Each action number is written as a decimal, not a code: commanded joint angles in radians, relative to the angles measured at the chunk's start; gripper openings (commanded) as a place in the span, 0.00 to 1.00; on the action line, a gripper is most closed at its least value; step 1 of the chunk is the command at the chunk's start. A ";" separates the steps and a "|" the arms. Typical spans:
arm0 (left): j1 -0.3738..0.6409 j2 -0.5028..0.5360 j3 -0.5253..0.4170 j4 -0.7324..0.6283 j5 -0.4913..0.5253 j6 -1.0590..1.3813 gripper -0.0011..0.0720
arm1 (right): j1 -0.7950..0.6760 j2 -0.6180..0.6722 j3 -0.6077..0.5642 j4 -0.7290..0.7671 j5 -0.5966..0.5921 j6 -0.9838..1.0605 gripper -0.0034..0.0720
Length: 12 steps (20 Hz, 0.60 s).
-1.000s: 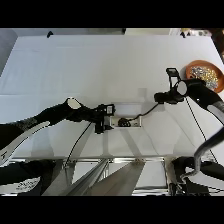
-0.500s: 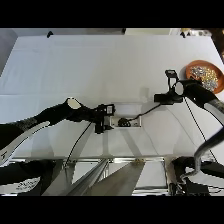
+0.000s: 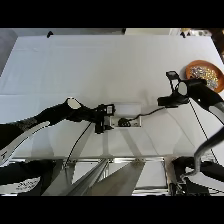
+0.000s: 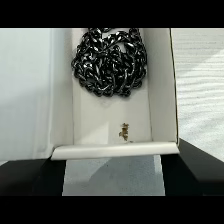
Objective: Fold the box and place the chain.
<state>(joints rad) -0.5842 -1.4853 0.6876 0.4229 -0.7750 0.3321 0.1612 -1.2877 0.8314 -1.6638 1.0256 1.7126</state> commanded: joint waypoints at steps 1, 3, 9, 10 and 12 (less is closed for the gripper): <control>0.001 0.001 0.000 0.000 0.000 0.000 0.39 | 0.040 0.089 0.001 0.002 0.117 -0.049 0.08; 0.001 0.001 0.000 0.000 0.000 0.000 0.39 | 0.090 0.145 0.001 0.029 0.154 -0.053 0.08; 0.001 0.001 0.000 0.000 0.000 0.000 0.39 | 0.238 0.317 0.001 0.197 0.156 -0.053 0.08; 0.001 0.001 0.000 0.000 0.000 0.000 0.39 | 0.254 0.341 0.001 0.224 0.153 -0.050 0.08; 0.001 0.001 0.000 0.000 0.000 0.000 0.39 | 0.286 0.382 0.001 0.257 0.142 -0.040 0.08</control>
<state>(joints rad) -0.5842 -1.4853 0.6876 0.4229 -0.7750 0.3321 0.3965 -0.9707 0.8318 -1.4857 1.1748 1.6642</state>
